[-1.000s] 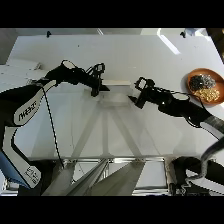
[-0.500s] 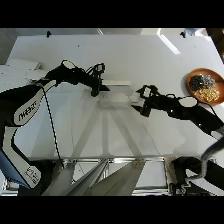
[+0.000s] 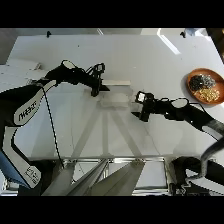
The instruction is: Fold the box and place the chain.
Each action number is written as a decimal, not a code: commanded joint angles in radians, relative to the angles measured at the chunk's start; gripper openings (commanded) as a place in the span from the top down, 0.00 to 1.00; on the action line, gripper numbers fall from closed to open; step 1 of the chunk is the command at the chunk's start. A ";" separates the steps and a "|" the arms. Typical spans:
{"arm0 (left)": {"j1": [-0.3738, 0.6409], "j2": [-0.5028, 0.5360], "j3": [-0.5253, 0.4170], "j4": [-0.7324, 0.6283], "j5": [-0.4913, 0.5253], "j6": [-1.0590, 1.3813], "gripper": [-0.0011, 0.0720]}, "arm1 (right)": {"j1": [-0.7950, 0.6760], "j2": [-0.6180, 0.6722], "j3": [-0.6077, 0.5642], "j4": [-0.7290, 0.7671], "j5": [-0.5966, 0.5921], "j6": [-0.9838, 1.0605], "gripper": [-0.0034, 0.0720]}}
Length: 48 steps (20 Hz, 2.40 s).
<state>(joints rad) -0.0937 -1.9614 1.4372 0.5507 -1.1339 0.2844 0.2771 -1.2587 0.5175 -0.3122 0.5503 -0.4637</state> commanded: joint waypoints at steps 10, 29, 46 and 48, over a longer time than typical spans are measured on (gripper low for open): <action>0.000 0.000 0.000 0.000 0.000 0.000 0.97 | 0.032 -0.037 0.011 0.473 -0.130 -0.304 0.04; 0.000 0.000 0.000 0.000 0.001 0.000 0.97 | -0.011 -0.166 0.153 0.334 -0.033 -0.324 0.04; 0.000 0.000 0.000 0.000 0.000 0.000 0.97 | -0.069 -0.317 0.298 0.047 0.230 -0.108 0.04; 0.000 0.000 0.000 0.000 0.000 0.000 0.97 | -0.069 -0.354 0.333 0.027 0.266 -0.078 0.04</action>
<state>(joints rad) -0.0940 -1.9614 1.4372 0.5510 -1.1366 0.2863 0.2111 -1.5719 0.8165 -0.2310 0.7517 -0.5972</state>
